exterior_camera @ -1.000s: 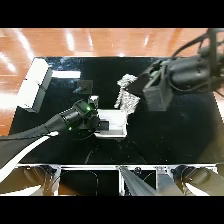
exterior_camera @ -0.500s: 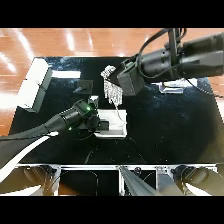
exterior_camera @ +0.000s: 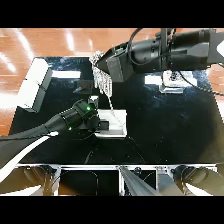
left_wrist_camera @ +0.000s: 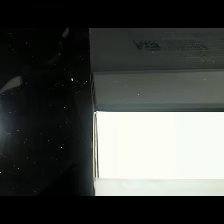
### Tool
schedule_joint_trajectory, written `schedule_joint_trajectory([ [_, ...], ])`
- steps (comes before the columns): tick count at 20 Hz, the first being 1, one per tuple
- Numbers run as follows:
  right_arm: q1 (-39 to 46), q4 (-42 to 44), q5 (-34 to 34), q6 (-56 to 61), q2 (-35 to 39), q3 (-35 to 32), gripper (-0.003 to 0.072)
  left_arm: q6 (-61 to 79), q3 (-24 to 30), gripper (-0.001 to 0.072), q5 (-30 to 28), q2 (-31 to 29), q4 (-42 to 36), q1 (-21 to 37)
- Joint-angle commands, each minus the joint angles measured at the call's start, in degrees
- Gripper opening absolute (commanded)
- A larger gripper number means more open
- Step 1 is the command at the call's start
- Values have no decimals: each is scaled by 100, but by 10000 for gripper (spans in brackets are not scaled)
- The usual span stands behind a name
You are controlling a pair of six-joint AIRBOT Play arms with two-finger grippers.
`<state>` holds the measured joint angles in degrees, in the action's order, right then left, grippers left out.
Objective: Fold the box and place the chain.
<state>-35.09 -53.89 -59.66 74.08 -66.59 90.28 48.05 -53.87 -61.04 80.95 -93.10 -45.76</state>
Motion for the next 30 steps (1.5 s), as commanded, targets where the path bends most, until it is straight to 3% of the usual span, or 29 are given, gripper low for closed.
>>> schedule_joint_trajectory([
  [1, -2, 9, 234, -24, -11, 2, 27, 4, -2, 19, 4, 0, 2, 2],
  [4, -2, -216, -85, -15, -11, 2, 27, 4, -2, 20, 0, 0, 2, 2],
  [8, -2, -726, -1440, 92, -7, 0, 27, 4, -2, 19, -20, 0, 2, 2],
  [13, -2, -1285, -2354, 289, 20, -24, 27, 4, -2, 20, -20, 0, 2, 2],
  [18, -4, -927, -2308, 350, 92, -922, 27, 4, -2, 19, -20, 0, 2, 2],
  [23, -256, -767, -1582, 348, 87, -1980, 27, 4, -2, 19, -17, 0, 2, 2],
  [30, -323, -769, -1139, 345, -186, -2306, 27, 4, -2, 20, -17, 0, 0, 2],
])
